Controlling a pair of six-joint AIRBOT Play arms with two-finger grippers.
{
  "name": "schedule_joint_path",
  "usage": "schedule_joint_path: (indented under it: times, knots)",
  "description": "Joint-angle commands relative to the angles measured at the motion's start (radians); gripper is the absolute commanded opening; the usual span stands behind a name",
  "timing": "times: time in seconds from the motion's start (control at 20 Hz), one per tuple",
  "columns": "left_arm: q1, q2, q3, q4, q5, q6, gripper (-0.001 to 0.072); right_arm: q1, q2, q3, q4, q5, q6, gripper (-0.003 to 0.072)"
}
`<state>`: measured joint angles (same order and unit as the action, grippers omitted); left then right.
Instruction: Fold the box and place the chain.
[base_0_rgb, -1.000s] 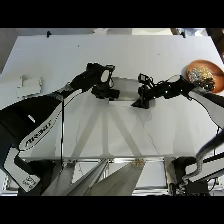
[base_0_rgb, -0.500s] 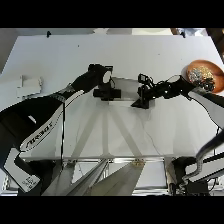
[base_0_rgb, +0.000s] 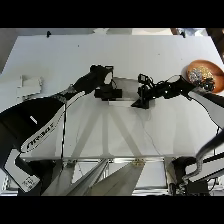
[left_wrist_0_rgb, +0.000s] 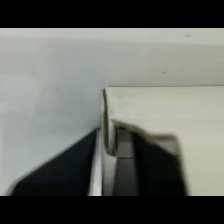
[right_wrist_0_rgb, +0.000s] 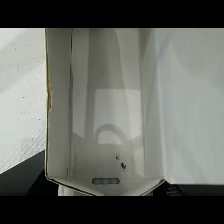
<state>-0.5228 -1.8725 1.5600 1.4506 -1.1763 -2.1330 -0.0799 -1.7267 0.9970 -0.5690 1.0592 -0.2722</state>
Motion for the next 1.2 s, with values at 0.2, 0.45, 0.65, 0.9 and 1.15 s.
schedule_joint_path:
  times: [0.2, 0.45, 0.65, 0.9, 1.15]
  knots:
    - [0.033, 0.056, 0.001, -0.123, -0.053, 0.242, 0.0533, 0.000, 0.000, 0.001, 0.001, 0.000, 0.002, 0.0339]
    - [0.095, 0.161, 0.001, -0.145, -0.161, 0.499, 0.0532, 0.000, 0.000, 0.001, 0.001, 0.000, 0.002, 0.0339]
    - [0.185, 0.243, -0.002, -0.181, -0.158, 0.749, 0.0509, 0.000, 0.000, 0.001, 0.001, 0.000, 0.002, 0.0339]
    - [0.286, 0.318, -0.174, -0.371, 0.052, 1.276, 0.0441, 0.000, 0.000, 0.001, 0.001, 0.000, 0.002, 0.0339]
    - [0.376, 0.255, -0.328, -0.585, 0.099, 1.994, 0.0450, 0.000, 0.000, 0.001, 0.001, 0.000, 0.002, 0.0339]
